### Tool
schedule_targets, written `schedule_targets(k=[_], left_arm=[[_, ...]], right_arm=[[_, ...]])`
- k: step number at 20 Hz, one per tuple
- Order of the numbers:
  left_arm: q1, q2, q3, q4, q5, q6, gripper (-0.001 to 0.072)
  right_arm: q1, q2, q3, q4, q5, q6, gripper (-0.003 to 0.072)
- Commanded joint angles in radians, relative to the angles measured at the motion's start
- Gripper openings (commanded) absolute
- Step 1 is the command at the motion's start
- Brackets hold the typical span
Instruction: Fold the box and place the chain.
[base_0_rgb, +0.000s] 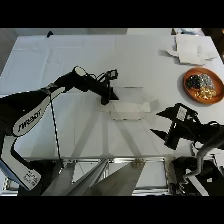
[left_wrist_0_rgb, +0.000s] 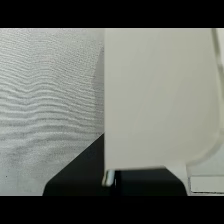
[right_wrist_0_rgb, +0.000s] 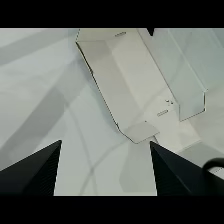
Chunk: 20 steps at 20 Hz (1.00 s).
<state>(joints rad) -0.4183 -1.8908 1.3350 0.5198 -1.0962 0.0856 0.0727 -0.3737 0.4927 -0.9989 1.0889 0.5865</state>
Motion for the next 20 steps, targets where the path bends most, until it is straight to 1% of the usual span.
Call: schedule_targets(k=[1,2,6,9,10,11,12,13,15,18,20], left_arm=[[-0.001,-0.001,0.0,0.0,0.0,0.0,0.0007],[-0.001,-0.001,0.0,0.0,0.0,0.0,0.0007],[-0.001,-0.001,0.0,0.0,0.0,0.0,0.0007],[-0.001,-0.001,0.0,0.0,0.0,0.0,0.0007],[-0.001,-0.001,0.0,0.001,0.0,0.0,0.0007],[-0.001,-0.001,0.0,0.0,0.0,0.0,0.0007],[-0.001,-0.001,0.0,0.0,0.0,0.0,0.0007],[-0.001,-0.001,0.0,0.0,0.0,0.0,0.0007],[-0.001,-0.001,0.0,0.0,0.0,0.0,0.0007],[-0.001,-0.001,0.0,0.0,0.0,0.0,0.0007],[-0.001,-0.001,0.0,0.0,0.0,0.0,0.0007]], right_arm=[[0.0,-0.001,0.0,0.013,0.003,0.035,0.065],[0.0,-0.001,0.0,0.013,-0.004,0.035,0.067],[0.0,-0.034,0.0,0.008,0.009,0.048,0.0669],[0.0,-0.11,0.0,-0.002,0.087,0.056,0.0669],[0.003,-0.144,0.0,-0.01,0.094,0.055,0.0669],[0.019,-0.183,0.0,-0.015,0.093,0.02,0.0669],[0.047,-0.221,0.0,-0.012,0.087,-0.062,0.0669],[0.079,-0.253,0.0,-0.011,0.058,-0.125,0.0669],[0.122,-0.307,0.0,-0.013,-0.055,-0.223,0.0669],[0.123,-0.376,0.0,-0.018,-0.224,-0.322,0.0669],[0.097,-0.426,0.0,-0.012,-0.287,-0.364,0.0669]])
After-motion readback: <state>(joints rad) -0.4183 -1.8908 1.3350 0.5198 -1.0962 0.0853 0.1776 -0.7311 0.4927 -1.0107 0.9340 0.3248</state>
